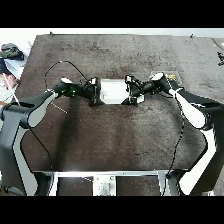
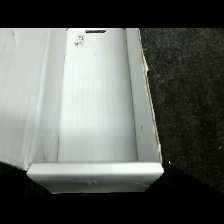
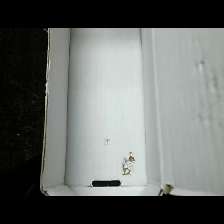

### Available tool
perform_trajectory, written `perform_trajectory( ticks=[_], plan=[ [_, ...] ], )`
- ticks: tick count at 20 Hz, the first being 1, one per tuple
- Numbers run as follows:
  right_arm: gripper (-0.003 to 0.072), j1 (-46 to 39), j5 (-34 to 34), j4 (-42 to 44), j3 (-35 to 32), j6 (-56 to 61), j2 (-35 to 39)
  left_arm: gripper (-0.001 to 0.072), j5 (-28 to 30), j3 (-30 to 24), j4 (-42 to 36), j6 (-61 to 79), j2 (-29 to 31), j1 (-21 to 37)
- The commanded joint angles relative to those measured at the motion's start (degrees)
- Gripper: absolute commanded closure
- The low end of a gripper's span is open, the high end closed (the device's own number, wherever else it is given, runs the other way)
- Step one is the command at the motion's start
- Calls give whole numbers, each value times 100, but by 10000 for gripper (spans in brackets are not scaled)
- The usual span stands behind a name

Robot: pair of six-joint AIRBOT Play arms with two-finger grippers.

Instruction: Fold the box and place the chain.

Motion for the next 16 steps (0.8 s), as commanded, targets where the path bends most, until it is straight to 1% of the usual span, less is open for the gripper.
perform_trajectory(
  ticks=[1, 4, 5, 6, 8, 11, 16],
  plan=[
    [163, 4, -35, 2, 2, 2, -2, 504, 20, 2, 0, 0, 0, 0],
    [160, 4, -35, 17, 4, 2, 9, 503, 2, 2, 0, -2, 0, 0],
    [30, 2, -28, 15, 4, 7, 24, 504, 0, 2, 0, -2, 0, 0],
    [-31, 0, -28, 7, 4, 39, 57, 503, 2, 2, 0, -2, 0, 0],
    [-31, -9, -20, -9, 4, 68, 114, 504, -22, 2, 0, -2, 0, 0],
    [-31, -13, 22, -407, 4, 70, 234, 504, -11, 2, 0, -2, 0, 0],
    [-30, -22, 24, -767, 4, 70, 332, 504, -13, 2, 0, -2, 0, 0]
  ],
)
